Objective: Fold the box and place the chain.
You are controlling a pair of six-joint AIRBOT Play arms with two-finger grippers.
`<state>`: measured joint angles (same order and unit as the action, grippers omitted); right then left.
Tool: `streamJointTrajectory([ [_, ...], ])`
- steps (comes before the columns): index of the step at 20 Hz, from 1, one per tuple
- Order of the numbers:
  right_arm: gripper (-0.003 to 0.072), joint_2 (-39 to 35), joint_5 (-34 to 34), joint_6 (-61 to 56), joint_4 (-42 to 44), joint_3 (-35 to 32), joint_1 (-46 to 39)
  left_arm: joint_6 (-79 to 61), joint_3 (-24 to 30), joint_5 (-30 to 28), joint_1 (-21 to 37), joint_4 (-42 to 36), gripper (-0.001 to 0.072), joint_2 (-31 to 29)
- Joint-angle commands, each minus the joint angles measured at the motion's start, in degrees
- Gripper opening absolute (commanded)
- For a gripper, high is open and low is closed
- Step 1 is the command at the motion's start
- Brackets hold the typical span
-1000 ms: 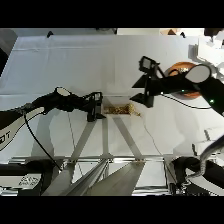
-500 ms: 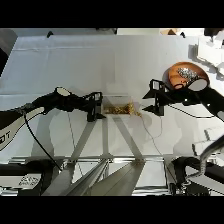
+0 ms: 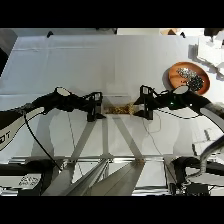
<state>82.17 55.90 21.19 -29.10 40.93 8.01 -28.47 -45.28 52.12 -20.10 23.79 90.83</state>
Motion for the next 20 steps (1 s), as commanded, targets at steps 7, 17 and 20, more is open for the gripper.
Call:
streamJointTrajectory([
  [7,0.0013,2.7,1.7,7.4,5.4,0.0,0.5,0.0,0.0,0.0,0.0,0.0,0.0210,0.0],
  [17,0.0011,-0.7,-1.2,-5.7,-4.2,0.0,0.5,0.0,0.0,0.0,0.0,0.0,0.0210,0.0],
  [20,0.0011,-3.8,-1.3,-9.9,-5.7,0.0,0.5,0.0,0.0,0.0,0.0,0.0,0.0210,0.0],
])
